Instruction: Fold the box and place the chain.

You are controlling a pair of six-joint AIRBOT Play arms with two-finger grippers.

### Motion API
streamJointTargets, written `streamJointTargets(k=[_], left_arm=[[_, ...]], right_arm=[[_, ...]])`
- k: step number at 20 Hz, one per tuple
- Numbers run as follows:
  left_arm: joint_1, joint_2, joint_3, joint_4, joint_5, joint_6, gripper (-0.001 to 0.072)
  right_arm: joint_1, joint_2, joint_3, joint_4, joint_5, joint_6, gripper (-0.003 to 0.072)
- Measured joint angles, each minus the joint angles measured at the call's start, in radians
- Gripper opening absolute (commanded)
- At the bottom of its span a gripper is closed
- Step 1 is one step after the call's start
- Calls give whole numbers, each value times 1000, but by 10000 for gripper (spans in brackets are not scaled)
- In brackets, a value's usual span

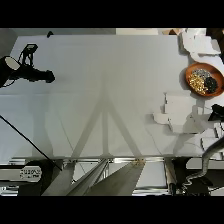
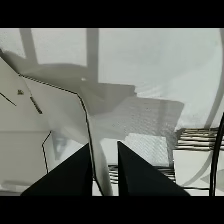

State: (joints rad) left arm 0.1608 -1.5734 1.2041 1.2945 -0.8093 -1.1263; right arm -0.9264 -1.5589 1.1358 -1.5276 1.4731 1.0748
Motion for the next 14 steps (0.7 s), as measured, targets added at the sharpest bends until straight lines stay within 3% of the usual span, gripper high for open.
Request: streamJointTargets(k=[9,14], left_arm=[[0,0,0,0,0,0,701],[0,0,0,0,0,0,701]], right_arm=[[0,13,0,114,39,-138,9],[8,83,0,350,52,-174,8]])
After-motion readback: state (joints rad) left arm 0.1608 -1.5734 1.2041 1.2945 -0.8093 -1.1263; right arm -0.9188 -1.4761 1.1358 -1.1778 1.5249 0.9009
